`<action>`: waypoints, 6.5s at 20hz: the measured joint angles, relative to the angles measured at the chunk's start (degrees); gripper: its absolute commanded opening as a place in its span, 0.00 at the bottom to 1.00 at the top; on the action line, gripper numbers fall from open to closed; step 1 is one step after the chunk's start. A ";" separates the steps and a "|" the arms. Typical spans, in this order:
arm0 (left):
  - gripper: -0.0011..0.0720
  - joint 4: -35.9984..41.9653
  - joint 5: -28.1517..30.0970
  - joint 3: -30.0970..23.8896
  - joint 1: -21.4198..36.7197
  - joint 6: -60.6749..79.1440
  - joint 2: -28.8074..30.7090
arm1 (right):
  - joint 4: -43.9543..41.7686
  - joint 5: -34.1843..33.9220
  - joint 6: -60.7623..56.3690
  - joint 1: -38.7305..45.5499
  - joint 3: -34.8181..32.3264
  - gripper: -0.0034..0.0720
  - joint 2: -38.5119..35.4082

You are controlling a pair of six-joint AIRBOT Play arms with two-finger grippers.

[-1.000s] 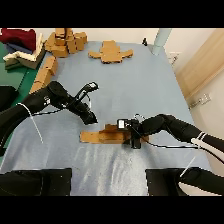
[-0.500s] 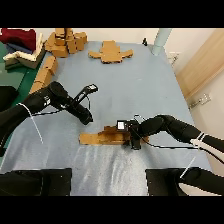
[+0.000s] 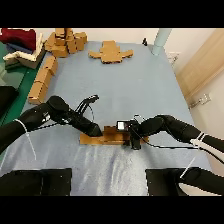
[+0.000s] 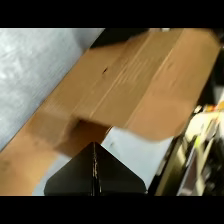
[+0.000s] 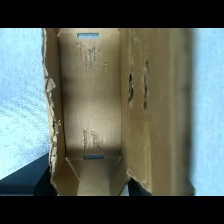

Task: Fold the box.

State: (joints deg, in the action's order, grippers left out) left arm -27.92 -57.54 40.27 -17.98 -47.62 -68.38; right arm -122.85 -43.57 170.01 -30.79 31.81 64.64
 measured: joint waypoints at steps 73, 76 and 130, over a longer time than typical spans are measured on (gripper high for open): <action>0.25 8.72 19.08 -14.62 -2.69 64.61 4.07 | 0.50 -0.02 0.00 -0.04 0.00 0.75 0.00; 0.25 10.29 19.39 -14.62 -2.75 65.79 3.98 | 0.50 -0.02 0.00 -0.04 0.00 0.75 0.00; 0.03 -35.95 18.29 -14.62 -4.09 -51.43 14.01 | 0.50 -0.02 0.02 0.07 0.00 0.75 0.00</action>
State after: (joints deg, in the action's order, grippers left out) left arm -63.88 -39.24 25.65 -22.06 -99.04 -54.37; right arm -122.34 -43.59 170.04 -30.72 31.81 64.64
